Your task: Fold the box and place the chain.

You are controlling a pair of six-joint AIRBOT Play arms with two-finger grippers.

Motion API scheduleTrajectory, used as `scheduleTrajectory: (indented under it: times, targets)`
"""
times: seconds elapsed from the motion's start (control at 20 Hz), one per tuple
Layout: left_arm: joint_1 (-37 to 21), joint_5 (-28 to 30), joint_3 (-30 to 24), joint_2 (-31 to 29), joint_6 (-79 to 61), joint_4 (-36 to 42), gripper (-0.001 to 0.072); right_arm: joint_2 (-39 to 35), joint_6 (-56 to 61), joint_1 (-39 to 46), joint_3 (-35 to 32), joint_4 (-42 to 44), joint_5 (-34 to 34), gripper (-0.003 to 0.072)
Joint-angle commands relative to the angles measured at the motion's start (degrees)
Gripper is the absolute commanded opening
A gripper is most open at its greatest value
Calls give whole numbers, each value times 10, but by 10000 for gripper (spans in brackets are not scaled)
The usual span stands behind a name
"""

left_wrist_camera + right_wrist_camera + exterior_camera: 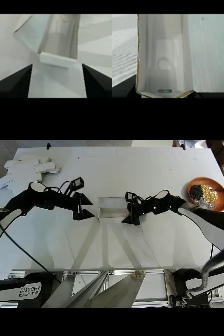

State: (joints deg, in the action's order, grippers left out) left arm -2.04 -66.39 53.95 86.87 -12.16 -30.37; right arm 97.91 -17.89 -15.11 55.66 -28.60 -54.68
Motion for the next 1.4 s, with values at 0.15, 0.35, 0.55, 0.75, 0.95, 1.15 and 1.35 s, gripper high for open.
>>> scheduleTrajectory:
  times: [0.15,0.35,0.55,0.75,0.95,1.15,1.35]
  targets:
    - [7,-36,52,87,-159,-21,705,0,0,0,0,0,0,435]
    - [8,4,74,116,-127,-18,706,0,0,0,0,0,0,435]
    - [14,-12,75,123,-123,-5,706,0,0,0,0,0,0,435]
    - [28,-20,75,127,-123,-1,706,0,0,0,0,0,0,435]
    - [35,-12,75,127,-124,-16,706,0,0,0,0,0,0,435]
    - [21,-11,75,124,-124,-40,705,0,0,0,0,0,0,435]
    - [9,-19,75,121,-122,-39,706,0,0,0,0,0,0,435]
